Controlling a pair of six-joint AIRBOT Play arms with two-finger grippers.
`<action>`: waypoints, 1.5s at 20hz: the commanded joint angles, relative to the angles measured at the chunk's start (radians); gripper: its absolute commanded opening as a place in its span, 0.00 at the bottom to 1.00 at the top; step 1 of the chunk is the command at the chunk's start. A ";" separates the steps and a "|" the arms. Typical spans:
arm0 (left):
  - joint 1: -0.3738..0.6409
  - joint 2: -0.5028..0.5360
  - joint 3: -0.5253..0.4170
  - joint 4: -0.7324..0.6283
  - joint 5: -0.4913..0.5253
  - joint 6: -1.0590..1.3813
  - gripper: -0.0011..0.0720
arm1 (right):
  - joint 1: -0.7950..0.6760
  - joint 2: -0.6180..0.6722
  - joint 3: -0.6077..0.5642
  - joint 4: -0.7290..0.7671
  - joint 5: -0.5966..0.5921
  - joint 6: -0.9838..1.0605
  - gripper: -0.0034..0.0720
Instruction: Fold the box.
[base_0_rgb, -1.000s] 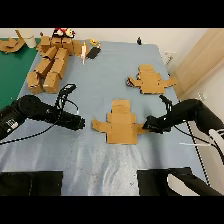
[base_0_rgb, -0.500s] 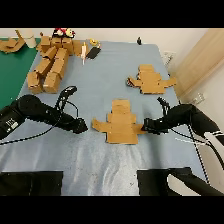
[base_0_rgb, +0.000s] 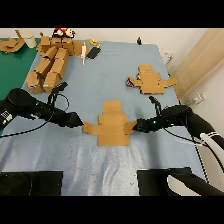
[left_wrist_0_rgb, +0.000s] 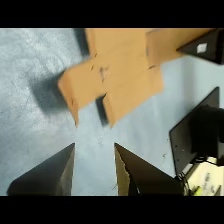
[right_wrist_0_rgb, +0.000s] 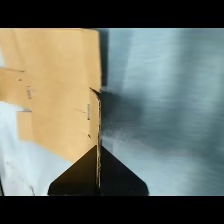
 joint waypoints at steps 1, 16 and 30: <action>0.110 -0.083 0.000 -0.156 -0.084 0.188 0.53 | 0.119 0.086 -0.079 0.093 0.009 -0.078 0.05; 0.084 -0.439 0.000 -0.386 0.017 0.443 0.53 | 0.218 0.303 -0.171 0.093 0.006 -0.093 0.05; 0.061 -0.478 0.005 -0.470 -0.185 0.640 0.41 | 0.217 0.303 -0.171 0.088 0.005 -0.087 0.05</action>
